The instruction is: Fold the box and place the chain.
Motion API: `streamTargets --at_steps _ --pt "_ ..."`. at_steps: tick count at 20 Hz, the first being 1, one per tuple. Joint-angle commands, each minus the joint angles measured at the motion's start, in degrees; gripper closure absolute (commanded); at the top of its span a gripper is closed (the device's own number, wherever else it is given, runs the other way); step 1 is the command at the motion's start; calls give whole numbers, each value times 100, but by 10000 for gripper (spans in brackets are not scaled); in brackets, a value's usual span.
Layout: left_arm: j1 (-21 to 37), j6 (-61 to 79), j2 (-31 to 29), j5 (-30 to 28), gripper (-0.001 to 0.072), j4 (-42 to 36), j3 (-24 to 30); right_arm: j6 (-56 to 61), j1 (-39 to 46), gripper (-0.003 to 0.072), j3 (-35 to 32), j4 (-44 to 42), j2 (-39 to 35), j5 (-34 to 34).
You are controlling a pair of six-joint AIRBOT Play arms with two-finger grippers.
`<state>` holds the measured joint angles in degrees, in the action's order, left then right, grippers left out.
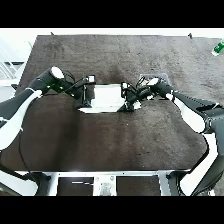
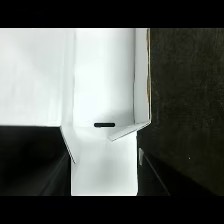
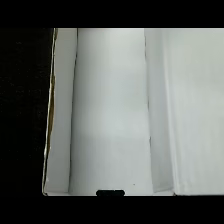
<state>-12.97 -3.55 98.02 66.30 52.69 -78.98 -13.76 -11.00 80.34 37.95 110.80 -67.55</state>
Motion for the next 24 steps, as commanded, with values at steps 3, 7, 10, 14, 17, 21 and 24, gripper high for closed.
streamTargets --at_steps 3,7,10,14,17,21,24 --pt "-81 42 129 -284 207 101 0 2 4 252 4 -2 -2 0" --pt "-81 46 236 -227 208 90 0 2 4 252 4 -2 -2 0" --pt "-81 61 243 -284 307 46 0 2 4 252 4 0 -2 0" --pt "-81 61 297 -192 304 -13 0 2 4 252 4 -2 -2 0" --pt "-81 61 306 -177 305 -57 0 2 4 252 4 -2 -2 0" --pt "-81 105 306 -122 306 -83 0 2 4 252 4 -2 -2 0" --pt "-81 177 306 -46 414 -177 0 2 4 252 4 -2 -2 0"
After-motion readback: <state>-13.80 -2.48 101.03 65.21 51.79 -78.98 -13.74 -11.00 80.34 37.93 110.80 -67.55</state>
